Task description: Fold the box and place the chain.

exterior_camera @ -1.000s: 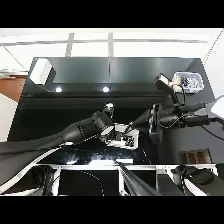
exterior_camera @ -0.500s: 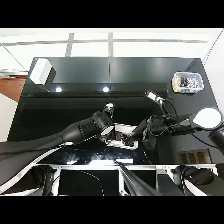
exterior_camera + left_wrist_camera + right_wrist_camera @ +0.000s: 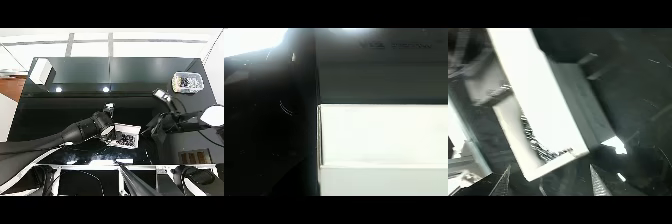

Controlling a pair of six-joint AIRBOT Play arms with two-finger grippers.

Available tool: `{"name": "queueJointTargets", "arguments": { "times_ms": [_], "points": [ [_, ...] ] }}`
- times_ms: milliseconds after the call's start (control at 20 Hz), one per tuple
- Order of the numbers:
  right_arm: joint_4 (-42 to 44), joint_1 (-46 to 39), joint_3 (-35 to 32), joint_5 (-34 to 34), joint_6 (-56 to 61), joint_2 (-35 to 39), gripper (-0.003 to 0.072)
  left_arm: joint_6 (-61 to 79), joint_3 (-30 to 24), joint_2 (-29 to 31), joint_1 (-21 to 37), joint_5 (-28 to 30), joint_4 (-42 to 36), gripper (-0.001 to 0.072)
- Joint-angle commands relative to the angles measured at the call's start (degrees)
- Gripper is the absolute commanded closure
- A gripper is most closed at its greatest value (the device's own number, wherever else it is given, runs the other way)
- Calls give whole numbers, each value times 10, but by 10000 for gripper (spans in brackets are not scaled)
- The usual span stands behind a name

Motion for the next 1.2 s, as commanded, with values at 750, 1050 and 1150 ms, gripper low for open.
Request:
{"name": "queueJointTargets", "arguments": {
  "times_ms": [750, 1050, 1150],
  "points": [
    [13, -55, 4, 20, 22, 7, 104, 305, 142, 45, 3, -303, 116, 189],
    [13, -55, 4, 9, 36, 7, 104, 390, 112, 155, 138, -266, 91, 189],
    [13, -55, 4, 8, 36, 7, 104, 434, 70, 196, 216, -206, 8, 189]
  ]
}}
